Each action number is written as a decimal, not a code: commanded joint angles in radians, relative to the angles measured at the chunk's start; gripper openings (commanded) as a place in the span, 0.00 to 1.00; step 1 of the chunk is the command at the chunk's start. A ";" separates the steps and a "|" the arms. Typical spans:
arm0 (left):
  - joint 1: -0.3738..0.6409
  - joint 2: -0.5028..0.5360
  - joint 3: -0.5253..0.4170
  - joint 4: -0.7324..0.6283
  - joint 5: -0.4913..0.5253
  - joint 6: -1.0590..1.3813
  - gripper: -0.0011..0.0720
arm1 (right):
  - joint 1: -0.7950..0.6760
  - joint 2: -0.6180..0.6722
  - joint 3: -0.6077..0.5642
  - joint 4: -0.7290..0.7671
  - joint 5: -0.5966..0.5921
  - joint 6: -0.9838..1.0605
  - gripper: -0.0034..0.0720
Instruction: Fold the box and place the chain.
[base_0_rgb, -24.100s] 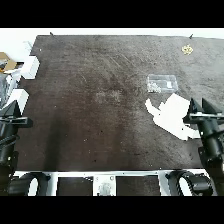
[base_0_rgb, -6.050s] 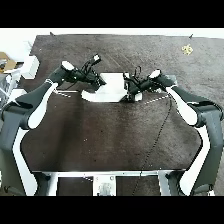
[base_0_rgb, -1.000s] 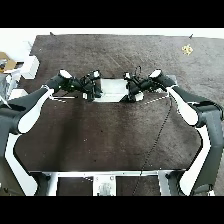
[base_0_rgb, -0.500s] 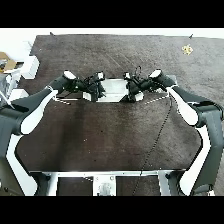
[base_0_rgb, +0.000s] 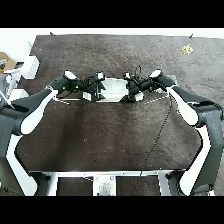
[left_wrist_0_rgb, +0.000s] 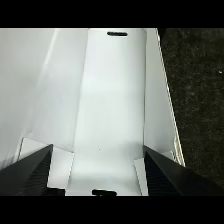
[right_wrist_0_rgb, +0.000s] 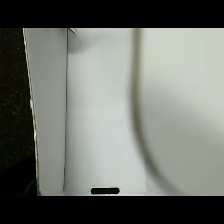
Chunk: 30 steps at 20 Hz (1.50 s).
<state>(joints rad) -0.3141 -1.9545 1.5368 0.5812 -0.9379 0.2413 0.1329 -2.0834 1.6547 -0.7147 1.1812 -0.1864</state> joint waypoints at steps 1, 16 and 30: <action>0.001 -0.001 0.000 0.010 0.006 -0.010 0.93 | 0.001 -0.001 0.000 0.000 0.000 0.000 0.72; 0.186 0.250 0.010 0.117 -0.159 -0.749 0.03 | 0.001 -0.001 0.000 0.000 0.000 0.000 0.72; 0.292 0.067 -0.006 0.200 -0.286 -1.314 0.03 | 0.001 -0.001 0.000 0.000 0.000 0.000 0.72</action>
<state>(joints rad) -0.0261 -1.8294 1.5318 0.8398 -1.1954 -1.0374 0.1329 -2.0834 1.6547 -0.7143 1.1809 -0.1867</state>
